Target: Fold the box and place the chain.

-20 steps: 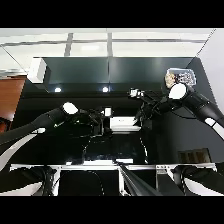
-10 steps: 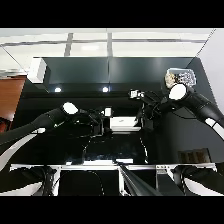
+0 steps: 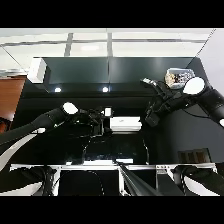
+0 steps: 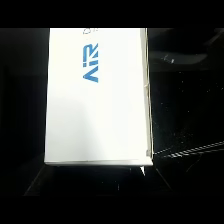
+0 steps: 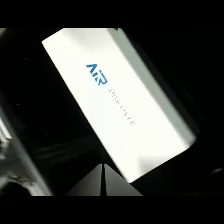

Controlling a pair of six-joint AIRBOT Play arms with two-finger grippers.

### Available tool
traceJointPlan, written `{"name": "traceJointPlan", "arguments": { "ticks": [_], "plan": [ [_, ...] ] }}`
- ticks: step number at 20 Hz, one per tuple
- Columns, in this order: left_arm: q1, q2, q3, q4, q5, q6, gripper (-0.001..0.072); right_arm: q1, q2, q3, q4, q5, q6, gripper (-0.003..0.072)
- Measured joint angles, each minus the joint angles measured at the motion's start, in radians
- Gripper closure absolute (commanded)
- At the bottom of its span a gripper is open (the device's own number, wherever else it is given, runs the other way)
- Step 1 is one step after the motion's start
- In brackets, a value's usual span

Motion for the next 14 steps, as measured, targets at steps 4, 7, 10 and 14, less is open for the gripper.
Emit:
{"name": "traceJointPlan", "arguments": {
  "ticks": [4,7,10,14],
  "plan": [
    [0.0,0.0,0.0,0.0,0.0,0.0,0.0357,-0.014,0.006,-0.128,0.303,-0.066,0.029,0.0671],
    [0.0,0.0,0.0,0.0,0.0,0.0,0.0358,-0.005,0.004,-0.193,0.398,-0.189,0.073,0.0671],
    [0.0,0.0,0.0,0.0,0.0,0.0,0.0357,0.008,-0.021,-0.222,0.4,-0.27,0.13,0.0671],
    [0.0,0.0,0.0,0.0,0.0,0.0,0.0357,0.026,-0.082,-0.235,0.337,-0.308,0.206,0.067]
  ]
}}
